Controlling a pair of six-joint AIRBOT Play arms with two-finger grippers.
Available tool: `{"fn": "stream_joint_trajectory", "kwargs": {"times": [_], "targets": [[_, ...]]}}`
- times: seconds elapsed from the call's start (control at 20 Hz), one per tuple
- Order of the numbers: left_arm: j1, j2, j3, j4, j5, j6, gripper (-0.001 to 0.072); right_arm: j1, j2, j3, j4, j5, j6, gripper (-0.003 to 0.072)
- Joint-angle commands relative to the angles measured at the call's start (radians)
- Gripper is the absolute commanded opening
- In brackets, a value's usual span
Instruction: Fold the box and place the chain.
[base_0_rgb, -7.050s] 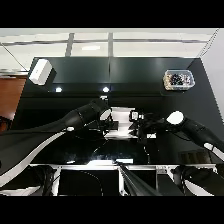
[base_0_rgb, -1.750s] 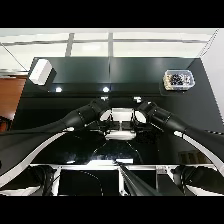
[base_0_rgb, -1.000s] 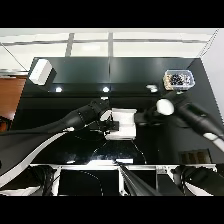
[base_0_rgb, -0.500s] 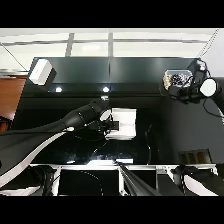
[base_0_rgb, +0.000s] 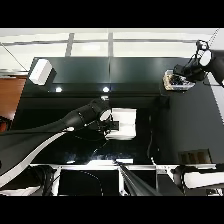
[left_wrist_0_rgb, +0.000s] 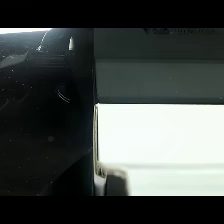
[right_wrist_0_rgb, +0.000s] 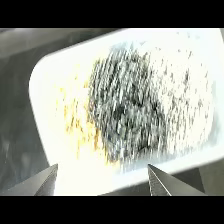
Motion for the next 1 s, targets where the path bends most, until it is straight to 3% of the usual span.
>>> {"fn": "stream_joint_trajectory", "kwargs": {"times": [0.0, 0.45, 0.7, 0.8, 0.85, 0.95], "targets": [[0.000, 0.000, 0.000, 0.000, 0.000, 0.000, 0.0026, -0.023, -0.160, 0.193, -0.002, 0.111, 0.001, 0.0652], [0.000, 0.000, 0.000, 0.000, 0.000, 0.000, 0.0026, -0.060, -0.266, 0.224, 0.003, 0.072, 0.047, 0.0619], [0.000, 0.000, 0.000, 0.000, 0.000, 0.000, 0.0026, -0.059, -0.304, 0.224, 0.076, 0.056, 0.046, 0.0601], [0.000, 0.000, 0.000, 0.000, 0.000, 0.000, 0.0026, -0.059, -0.304, 0.225, 0.073, 0.055, 0.045, 0.0380], [0.000, 0.000, 0.000, 0.000, 0.000, 0.000, 0.0026, -0.059, -0.302, 0.227, 0.073, 0.059, 0.045, 0.0178], [0.000, 0.000, 0.000, 0.000, 0.000, 0.000, 0.0026, -0.059, -0.298, 0.246, 0.073, 0.081, 0.043, 0.0021]]}}
